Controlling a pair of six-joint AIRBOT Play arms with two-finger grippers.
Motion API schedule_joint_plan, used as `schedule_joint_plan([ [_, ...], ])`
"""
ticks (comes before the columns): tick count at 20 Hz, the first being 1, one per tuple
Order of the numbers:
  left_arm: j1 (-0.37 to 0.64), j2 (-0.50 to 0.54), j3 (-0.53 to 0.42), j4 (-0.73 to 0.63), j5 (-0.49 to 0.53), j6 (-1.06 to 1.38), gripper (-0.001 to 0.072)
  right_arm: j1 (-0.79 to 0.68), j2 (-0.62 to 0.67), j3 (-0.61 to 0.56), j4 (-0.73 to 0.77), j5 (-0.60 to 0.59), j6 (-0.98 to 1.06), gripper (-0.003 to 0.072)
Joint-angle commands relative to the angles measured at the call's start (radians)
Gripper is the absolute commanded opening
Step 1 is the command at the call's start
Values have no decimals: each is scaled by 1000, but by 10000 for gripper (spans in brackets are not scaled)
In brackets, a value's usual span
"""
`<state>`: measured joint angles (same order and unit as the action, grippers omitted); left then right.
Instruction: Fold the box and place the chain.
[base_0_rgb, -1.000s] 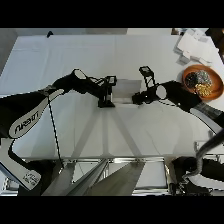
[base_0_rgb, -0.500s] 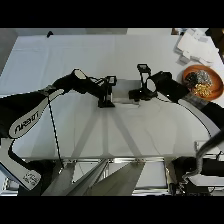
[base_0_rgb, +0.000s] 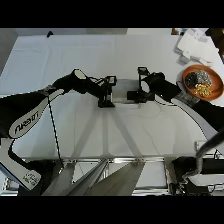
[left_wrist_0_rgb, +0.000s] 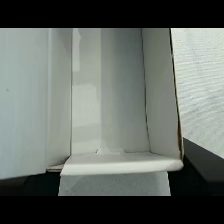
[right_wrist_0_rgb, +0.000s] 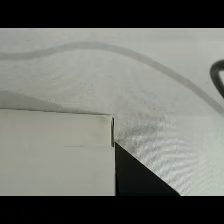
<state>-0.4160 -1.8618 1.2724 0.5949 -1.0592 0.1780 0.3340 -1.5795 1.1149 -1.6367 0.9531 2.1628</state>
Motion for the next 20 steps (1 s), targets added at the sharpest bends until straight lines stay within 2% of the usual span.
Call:
schedule_joint_plan([
  [1, 1, 0, 0, 0, 1, 0, 278, 1, -3, 1, -39, 2, 93, 8],
  [3, 1, 0, 0, 0, 1, 0, 278, 1, -3, 1, -41, 1, 99, 11],
  [4, 1, 0, 0, 0, 1, 0, 278, 1, -2, 1, -41, 1, 99, 65],
  [6, 1, 0, 0, 0, 1, 0, 278, 1, 3, 2, -41, 1, 82, 412],
  [7, 1, -1, 0, 0, 1, 0, 278, 1, 11, 2, -41, 2, 72, 443],
  [11, 1, 0, 0, 0, 1, 0, 278, 0, 84, 2, -42, 20, 51, 443],
  [15, 1, -1, 0, 0, 1, 0, 278, -17, 193, 2, -31, 140, -23, 443],
  [17, 1, -1, 0, 0, 0, 0, 278, -60, 267, 2, -34, 159, -24, 443],
  [20, 1, 0, 0, 0, 1, 0, 278, -147, 373, 2, -151, 182, -106, 442],
])
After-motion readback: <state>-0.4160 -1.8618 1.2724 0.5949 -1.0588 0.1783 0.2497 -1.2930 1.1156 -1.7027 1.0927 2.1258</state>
